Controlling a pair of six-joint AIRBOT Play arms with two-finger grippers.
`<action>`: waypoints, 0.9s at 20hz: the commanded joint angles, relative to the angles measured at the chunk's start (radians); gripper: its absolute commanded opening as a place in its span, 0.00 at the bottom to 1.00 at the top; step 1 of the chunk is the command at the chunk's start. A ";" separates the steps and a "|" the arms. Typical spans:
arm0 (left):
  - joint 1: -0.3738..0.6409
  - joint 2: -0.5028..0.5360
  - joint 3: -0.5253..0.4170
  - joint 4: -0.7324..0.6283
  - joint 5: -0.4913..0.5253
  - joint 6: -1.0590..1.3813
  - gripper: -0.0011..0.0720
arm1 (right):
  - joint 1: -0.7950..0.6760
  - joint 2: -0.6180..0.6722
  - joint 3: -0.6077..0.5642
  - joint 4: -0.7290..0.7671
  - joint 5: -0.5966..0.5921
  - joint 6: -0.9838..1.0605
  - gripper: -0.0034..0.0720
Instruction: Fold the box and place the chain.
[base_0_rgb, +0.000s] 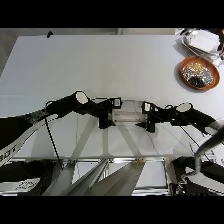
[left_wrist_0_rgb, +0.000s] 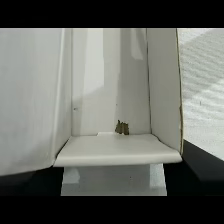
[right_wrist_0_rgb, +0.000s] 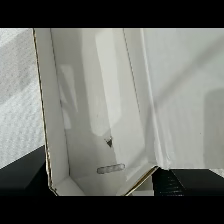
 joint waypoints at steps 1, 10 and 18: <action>-0.001 0.000 0.000 0.000 -0.002 0.000 0.46 | 0.001 0.000 0.000 0.000 0.000 0.000 0.59; -0.001 0.000 0.000 0.000 -0.002 0.000 0.46 | 0.000 0.028 0.000 -0.019 -0.009 0.060 0.96; -0.001 0.000 0.000 0.000 -0.005 0.000 0.46 | 0.000 0.159 0.000 -0.236 -0.007 0.284 0.96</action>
